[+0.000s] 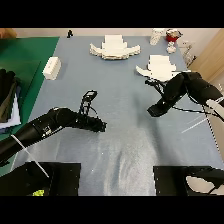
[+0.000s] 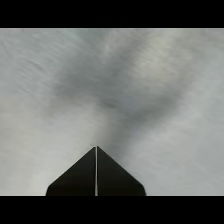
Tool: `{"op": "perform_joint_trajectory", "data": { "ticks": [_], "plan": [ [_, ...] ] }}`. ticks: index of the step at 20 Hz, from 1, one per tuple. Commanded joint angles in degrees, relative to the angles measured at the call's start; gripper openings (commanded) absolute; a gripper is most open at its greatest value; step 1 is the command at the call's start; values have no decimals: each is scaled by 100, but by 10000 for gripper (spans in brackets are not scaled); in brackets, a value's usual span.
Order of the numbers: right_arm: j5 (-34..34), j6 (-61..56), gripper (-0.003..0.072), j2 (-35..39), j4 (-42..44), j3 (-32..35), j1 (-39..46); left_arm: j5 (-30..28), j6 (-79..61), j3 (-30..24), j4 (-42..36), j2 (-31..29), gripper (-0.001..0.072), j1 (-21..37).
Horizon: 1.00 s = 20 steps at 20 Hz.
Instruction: Fold the box.
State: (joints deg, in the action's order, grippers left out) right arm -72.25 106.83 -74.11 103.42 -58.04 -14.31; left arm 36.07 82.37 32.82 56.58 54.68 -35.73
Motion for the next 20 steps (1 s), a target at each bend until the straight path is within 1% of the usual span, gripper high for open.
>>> {"op": "perform_joint_trajectory", "data": {
  "ticks": [1,3,5,6,8,9,10,11,12,14,16,18,20],
  "plan": [
    [229,-793,4,-4,1346,4,-7,0,0,-2,0,2,14,0],
    [236,-1694,4,-9,1635,4,-9,-17,0,-2,0,2,14,0],
    [289,-2597,8,-11,1567,4,-7,-11,0,-2,0,2,14,0],
    [442,-2975,8,-11,1502,-7,20,-17,0,-2,0,2,14,0],
    [927,-3077,8,-33,1290,-229,308,-140,0,-2,0,2,14,0],
    [1082,-3073,16,-83,1060,-501,581,-173,0,-2,2,2,14,0],
    [1095,-3073,126,-201,804,-898,973,-240,0,-2,2,2,14,0],
    [1062,-3071,321,-352,619,-1296,1381,-315,0,-2,2,2,14,0],
    [988,-3018,378,-564,479,-1738,1834,-380,0,-2,2,2,14,0],
    [901,-2529,378,-1091,457,-2511,2632,-485,-2,-2,2,2,15,0],
    [680,-2157,378,-1764,481,-3215,3213,-612,-2,-2,4,2,15,2],
    [369,-1976,378,-2411,647,-3744,3578,-682,-2,-2,4,2,15,2],
    [295,-1755,377,-2997,953,-4133,3770,-719,-2,-2,4,2,15,2]
  ]
}}
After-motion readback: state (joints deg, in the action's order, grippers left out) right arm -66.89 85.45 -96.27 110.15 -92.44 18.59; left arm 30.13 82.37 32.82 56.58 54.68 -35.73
